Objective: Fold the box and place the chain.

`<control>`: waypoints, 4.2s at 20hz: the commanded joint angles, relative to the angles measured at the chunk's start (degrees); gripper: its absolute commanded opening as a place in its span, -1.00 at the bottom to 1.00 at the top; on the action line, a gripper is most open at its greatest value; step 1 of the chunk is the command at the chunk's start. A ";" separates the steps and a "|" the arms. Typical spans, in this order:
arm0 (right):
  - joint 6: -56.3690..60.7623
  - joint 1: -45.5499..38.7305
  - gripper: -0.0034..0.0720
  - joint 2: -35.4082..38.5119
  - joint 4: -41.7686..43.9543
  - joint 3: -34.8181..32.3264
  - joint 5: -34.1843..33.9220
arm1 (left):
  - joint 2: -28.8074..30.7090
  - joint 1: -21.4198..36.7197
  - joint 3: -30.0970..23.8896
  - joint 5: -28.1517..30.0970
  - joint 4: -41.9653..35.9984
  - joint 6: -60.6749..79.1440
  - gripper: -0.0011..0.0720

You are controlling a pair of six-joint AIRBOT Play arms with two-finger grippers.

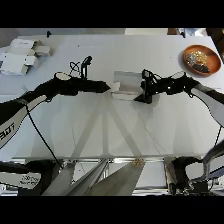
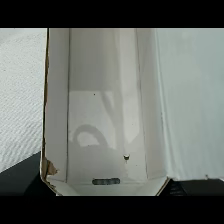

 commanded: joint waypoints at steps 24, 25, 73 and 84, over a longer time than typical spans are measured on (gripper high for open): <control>0.00 0.00 0.51 0.00 0.02 0.04 0.02 | 0.57 1.42 0.04 1.01 4.96 3.67 -0.23; 0.00 0.00 0.51 0.00 0.02 0.04 0.02 | 0.57 1.42 0.04 1.03 4.96 3.69 -0.23; 0.00 0.00 0.51 0.00 0.02 0.04 0.02 | -4.28 1.77 0.07 -4.74 -6.95 15.32 0.11; 0.00 0.00 0.51 0.00 0.02 0.04 0.02 | -3.52 -3.26 6.58 2.73 9.27 5.33 0.08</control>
